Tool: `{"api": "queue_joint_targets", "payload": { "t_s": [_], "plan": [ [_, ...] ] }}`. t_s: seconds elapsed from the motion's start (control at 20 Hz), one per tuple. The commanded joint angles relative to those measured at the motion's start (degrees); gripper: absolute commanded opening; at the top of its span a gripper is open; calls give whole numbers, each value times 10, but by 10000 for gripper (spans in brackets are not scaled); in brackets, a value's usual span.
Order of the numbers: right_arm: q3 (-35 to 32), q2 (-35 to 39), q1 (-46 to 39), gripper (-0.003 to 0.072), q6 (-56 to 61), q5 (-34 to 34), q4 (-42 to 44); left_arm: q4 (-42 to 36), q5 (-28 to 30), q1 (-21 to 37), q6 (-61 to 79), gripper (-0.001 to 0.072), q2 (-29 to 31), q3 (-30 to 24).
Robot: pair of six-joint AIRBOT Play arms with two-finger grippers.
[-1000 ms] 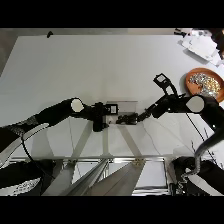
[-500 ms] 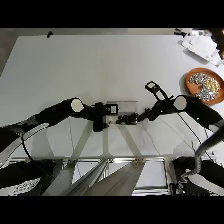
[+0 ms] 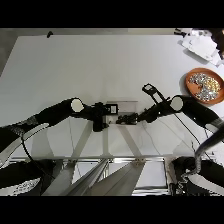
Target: Fold the box and place the chain.
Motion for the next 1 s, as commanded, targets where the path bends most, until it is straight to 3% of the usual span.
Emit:
{"api": "queue_joint_targets", "payload": {
  "t_s": [0.0,0.2,0.45,0.7,0.95],
  "plan": [
    [0,0,12,15,14,1,-1,0,0,0,0,13,0,0],
    [1,53,11,15,32,7,-2,0,0,0,0,13,0,0],
    [3,196,11,15,34,24,3,0,0,0,0,13,0,0],
    [13,321,12,15,32,33,66,0,0,0,0,13,0,0],
    [33,364,21,15,27,36,160,0,0,0,0,13,0,0]
  ]
}}
